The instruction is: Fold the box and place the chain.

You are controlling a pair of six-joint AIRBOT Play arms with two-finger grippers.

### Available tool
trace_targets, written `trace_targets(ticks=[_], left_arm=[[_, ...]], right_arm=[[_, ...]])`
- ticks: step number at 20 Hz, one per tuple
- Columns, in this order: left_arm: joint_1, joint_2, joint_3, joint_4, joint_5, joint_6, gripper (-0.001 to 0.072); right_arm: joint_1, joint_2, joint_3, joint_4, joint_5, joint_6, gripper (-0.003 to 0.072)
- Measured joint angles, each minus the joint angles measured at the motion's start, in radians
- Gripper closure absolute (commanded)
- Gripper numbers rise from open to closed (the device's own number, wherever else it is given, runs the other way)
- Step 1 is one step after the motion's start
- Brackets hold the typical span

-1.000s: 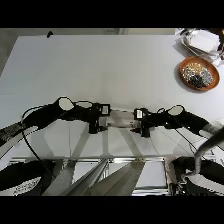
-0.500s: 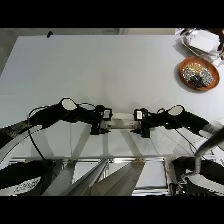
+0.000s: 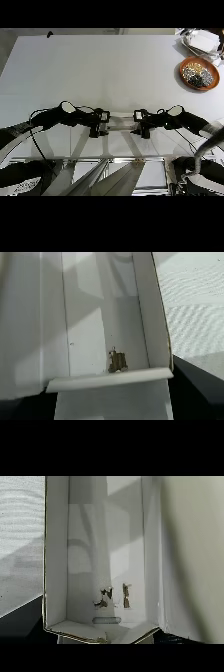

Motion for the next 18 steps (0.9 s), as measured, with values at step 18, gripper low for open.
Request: trace_targets(ticks=[18], left_arm=[[0.010, 0.005, -0.049, -0.148, 0.031, 0.122, 0.0245]], right_arm=[[0.000, 0.000, 0.000, 0.001, -0.004, -0.001, 0.0290]])
